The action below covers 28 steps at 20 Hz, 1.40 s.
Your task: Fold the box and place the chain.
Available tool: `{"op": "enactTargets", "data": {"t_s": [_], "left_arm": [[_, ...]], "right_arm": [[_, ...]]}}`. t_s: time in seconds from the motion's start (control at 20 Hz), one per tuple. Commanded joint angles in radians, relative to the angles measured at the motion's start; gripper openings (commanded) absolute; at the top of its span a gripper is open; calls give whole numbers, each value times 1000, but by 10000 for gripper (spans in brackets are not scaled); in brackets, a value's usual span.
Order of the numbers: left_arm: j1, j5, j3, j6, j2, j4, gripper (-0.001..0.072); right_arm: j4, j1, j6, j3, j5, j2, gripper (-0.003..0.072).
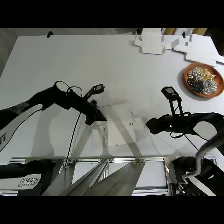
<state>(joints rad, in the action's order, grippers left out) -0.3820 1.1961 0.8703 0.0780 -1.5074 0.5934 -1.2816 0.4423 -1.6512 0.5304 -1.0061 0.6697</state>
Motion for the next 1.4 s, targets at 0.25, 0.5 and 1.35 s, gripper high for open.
{"op": "enactTargets", "data": {"t_s": [0.25,0.5,1.35], "left_arm": [[-106,-168,0,-187,82,152,3],[-105,-219,0,-221,77,118,3],[-106,-249,0,-183,3,122,2]], "right_arm": [[2,1,90,42,3,0,437],[-37,1,90,42,4,0,437],[-58,1,90,42,43,0,436]]}}
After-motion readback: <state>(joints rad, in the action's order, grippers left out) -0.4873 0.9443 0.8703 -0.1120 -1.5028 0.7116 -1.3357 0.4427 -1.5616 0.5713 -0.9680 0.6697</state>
